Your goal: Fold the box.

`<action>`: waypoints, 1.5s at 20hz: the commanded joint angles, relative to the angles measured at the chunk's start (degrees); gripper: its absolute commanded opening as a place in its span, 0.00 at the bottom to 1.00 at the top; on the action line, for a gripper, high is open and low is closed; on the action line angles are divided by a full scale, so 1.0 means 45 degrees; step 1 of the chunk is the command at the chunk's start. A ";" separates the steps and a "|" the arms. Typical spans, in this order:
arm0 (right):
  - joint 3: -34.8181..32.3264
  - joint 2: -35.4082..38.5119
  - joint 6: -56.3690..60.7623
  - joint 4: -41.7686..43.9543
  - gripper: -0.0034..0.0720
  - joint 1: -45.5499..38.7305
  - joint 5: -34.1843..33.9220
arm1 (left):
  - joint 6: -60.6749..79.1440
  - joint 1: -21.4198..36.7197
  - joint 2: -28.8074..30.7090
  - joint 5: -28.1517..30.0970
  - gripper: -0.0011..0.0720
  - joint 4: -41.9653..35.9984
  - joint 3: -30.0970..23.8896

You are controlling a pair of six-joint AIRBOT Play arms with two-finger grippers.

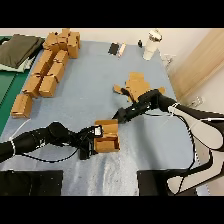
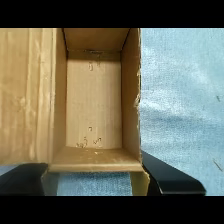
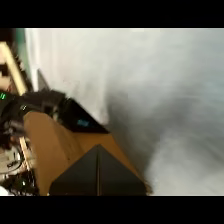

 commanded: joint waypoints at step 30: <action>-0.5066 0.8806 -0.3143 -0.9029 0.85 0.7839 0.8306 | 0.0005 0.0015 -0.0010 0.0019 0.72 0.0005 -0.0005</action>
